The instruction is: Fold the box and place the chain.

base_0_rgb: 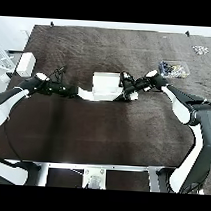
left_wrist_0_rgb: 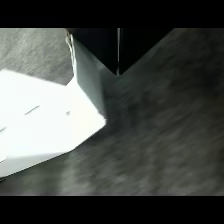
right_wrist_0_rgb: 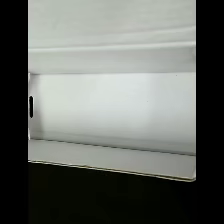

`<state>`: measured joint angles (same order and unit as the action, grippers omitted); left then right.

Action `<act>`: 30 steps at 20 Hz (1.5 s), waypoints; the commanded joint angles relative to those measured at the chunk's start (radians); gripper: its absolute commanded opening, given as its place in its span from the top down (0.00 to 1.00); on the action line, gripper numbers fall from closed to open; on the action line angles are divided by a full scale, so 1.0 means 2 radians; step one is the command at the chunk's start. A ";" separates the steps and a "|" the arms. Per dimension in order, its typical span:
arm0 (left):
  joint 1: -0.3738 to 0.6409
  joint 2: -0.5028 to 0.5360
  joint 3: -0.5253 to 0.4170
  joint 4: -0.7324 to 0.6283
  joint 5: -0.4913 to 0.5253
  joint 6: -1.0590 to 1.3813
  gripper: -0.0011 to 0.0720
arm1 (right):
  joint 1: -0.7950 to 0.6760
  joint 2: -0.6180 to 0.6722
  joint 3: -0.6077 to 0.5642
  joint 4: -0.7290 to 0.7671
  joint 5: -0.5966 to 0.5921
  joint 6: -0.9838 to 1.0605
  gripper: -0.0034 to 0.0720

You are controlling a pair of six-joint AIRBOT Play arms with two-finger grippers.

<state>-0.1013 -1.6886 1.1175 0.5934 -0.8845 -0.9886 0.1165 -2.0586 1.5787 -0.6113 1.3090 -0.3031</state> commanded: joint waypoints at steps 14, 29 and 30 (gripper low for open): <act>-0.030 -0.001 0.036 -0.096 -0.032 0.063 0.64 | 0.000 0.000 0.000 0.000 0.000 0.000 0.23; -0.045 -0.001 0.039 -0.087 -0.034 -0.005 0.32 | 0.000 0.000 0.000 0.000 0.000 0.000 0.23; -0.047 -0.001 0.044 -0.080 -0.034 -0.015 0.32 | 0.000 0.000 0.000 0.000 0.000 0.000 0.23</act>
